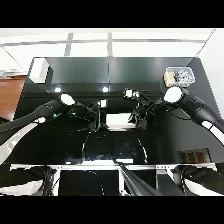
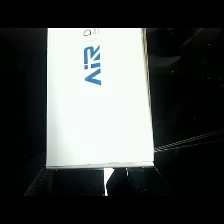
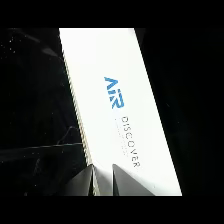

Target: Fold the box and place the chain.

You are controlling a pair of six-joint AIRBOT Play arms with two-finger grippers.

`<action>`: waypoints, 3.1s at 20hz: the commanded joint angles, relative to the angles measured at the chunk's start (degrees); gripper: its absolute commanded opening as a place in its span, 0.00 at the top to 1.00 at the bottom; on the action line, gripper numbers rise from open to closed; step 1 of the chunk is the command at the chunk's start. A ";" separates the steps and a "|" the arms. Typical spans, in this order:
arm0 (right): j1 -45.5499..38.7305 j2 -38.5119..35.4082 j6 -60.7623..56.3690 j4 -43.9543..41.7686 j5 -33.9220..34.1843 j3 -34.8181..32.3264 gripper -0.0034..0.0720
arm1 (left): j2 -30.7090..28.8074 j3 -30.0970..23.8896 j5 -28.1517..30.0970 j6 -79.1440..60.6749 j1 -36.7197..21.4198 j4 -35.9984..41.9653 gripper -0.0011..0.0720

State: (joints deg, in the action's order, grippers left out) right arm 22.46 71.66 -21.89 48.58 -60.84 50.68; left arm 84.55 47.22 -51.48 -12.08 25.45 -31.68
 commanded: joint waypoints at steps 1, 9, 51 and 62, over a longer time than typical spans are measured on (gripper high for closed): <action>0.55 0.55 -0.28 -0.04 -0.02 -0.24 0.78 | 0.04 0.02 0.07 -0.02 0.02 0.00 0.36; -6.43 -2.93 -17.64 -3.04 -10.23 1.90 0.79 | 0.04 0.02 0.07 -0.02 0.02 0.00 0.35; -9.40 9.79 -26.25 -21.55 -3.52 -4.70 0.93 | 0.04 0.02 0.07 0.00 0.02 0.13 0.35; -34.29 -11.50 -29.44 -13.44 -20.50 -0.94 0.93 | -8.07 0.57 -4.44 7.56 -0.44 -4.48 0.00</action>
State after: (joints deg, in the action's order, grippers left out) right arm -5.67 64.12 -50.11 33.15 -77.82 49.54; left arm 79.96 47.44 -54.13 -7.51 25.10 -34.61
